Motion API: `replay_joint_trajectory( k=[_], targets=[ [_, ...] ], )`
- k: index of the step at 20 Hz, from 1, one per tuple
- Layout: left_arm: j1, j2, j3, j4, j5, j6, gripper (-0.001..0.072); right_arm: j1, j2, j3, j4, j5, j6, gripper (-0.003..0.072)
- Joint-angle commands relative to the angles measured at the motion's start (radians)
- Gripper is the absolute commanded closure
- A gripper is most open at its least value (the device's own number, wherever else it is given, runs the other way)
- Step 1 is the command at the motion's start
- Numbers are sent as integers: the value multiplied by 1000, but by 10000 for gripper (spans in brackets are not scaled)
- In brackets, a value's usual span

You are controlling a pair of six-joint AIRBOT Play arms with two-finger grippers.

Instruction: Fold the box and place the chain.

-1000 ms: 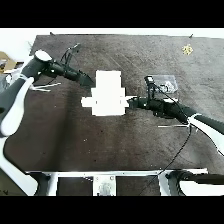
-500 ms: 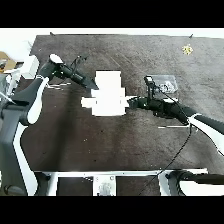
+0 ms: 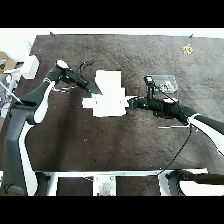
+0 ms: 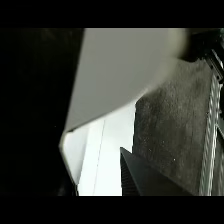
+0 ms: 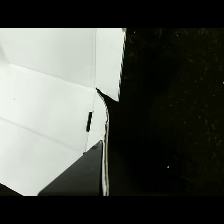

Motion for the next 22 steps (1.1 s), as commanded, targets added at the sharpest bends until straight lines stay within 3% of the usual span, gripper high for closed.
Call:
replay_joint_trajectory(
  k=[1,3,4,5,9,10,11,12,16,20,22],
  targets=[
    [-1,-5,1,4,10,3,537,0,0,0,0,-6,0,681],
    [-1,-5,1,2,33,3,540,0,0,0,0,-6,0,681],
    [-1,-5,1,2,38,1,588,0,0,0,-3,-6,0,681],
    [-1,-5,1,2,40,-6,695,1,0,0,-12,-6,0,681],
    [-1,-5,1,2,48,-10,699,0,0,0,-45,-14,-2,679],
    [-1,-5,1,2,48,16,699,0,1,0,-45,-14,-23,608],
    [-1,-5,1,2,48,38,699,0,4,0,-45,-15,-43,321],
    [-1,-5,2,1,48,72,699,-5,14,0,-45,-14,-64,198],
    [0,-4,2,-12,76,270,699,-93,111,0,-45,-2,-86,198],
    [0,0,2,-53,116,620,699,-171,147,0,-94,134,-85,199],
    [0,0,2,-85,121,799,699,-169,147,0,-134,146,-85,199]
  ],
)
